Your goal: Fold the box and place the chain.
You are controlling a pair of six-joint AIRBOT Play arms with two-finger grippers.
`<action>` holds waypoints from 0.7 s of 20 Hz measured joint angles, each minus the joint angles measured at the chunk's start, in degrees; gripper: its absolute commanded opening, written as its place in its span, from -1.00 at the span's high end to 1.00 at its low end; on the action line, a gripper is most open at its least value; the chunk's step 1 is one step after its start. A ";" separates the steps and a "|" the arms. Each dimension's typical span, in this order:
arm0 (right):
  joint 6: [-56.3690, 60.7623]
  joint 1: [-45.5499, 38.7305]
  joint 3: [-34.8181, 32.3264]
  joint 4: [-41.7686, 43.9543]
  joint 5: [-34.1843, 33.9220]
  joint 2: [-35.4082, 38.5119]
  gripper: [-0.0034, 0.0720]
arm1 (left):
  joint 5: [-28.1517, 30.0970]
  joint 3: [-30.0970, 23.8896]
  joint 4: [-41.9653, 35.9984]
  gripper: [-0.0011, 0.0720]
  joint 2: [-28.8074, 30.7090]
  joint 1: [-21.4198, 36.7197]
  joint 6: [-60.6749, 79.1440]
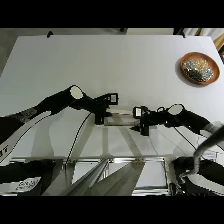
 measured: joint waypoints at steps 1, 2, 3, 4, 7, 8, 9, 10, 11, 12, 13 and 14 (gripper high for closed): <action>0.00 0.00 0.00 0.00 0.00 0.00 -0.20 | 0.00 0.00 0.00 0.94 0.00 0.00 0.00; 0.00 0.00 0.00 0.00 -0.02 0.00 -0.20 | 0.00 0.00 0.00 0.94 0.00 0.00 0.00; 0.00 0.00 0.00 0.00 -0.02 0.00 -0.20 | 0.00 0.00 0.00 0.94 0.00 0.00 0.00; 0.00 0.00 0.00 0.00 -0.02 0.00 -0.20 | 0.02 0.00 0.00 0.94 0.00 0.00 0.00; 0.00 0.00 0.00 0.00 -0.02 0.00 -0.20 | 0.00 0.00 0.00 0.94 0.00 0.00 0.00; 0.00 0.00 0.00 0.00 -0.02 0.00 -0.20 | 0.02 0.00 0.00 0.94 0.00 0.00 0.00; 0.00 0.00 0.00 0.00 -0.02 0.00 -0.20 | 0.02 0.00 0.00 0.94 0.00 0.00 -0.02; 0.00 0.00 0.00 0.00 -0.02 0.00 -0.20 | 0.00 0.00 0.00 0.94 0.00 0.00 -0.02; 0.00 0.00 0.00 0.00 -0.02 0.00 -0.20 | 0.02 0.00 -0.04 0.94 0.00 0.00 0.00; 0.00 0.00 0.00 0.00 -0.04 0.00 -0.20 | 0.02 0.00 -0.17 0.94 0.00 0.00 0.00; 0.00 0.00 0.00 0.00 -0.04 0.00 -0.20 | 0.02 0.00 -0.35 0.94 0.00 0.00 0.00; 0.00 0.00 0.00 0.00 -0.04 0.00 -0.20 | 0.02 0.00 -0.55 0.93 0.00 0.00 0.00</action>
